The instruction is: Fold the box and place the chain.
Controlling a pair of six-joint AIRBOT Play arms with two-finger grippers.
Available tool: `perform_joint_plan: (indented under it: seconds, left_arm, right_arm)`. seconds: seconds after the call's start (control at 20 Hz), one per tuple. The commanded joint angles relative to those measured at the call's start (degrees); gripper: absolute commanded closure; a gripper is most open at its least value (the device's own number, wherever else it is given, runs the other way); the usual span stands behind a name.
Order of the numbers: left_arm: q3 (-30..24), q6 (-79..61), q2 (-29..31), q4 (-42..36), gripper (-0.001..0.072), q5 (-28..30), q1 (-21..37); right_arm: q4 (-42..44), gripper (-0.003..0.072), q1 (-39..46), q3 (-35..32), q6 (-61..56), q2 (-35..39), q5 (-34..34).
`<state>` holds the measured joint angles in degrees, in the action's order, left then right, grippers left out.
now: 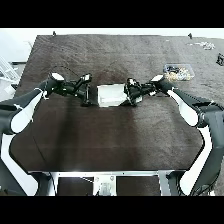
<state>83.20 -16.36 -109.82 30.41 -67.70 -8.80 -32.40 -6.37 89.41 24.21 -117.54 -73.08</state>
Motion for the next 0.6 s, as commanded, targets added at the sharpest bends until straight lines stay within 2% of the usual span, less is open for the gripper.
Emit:
perform_joint_plan:
  seconds: [0.0,0.35,0.55]
  left_arm:
    - [-0.3,-3.2,-0.7,-2.4,-0.0011,-3.0,0.0]
    - [-0.3,-3.3,-2.2,-5.9,-0.0011,-1.6,0.0]
    - [-0.3,-4.3,-3.0,-6.2,-0.0011,1.1,-0.5]
  right_arm:
    - [0.0,0.0105,0.0,0.0,0.0,0.0,0.0]
    - [0.0,0.0104,0.0,0.0,0.0,0.0,0.0]
    - [0.0,0.0105,0.0,0.0,0.0,0.0,0.0]
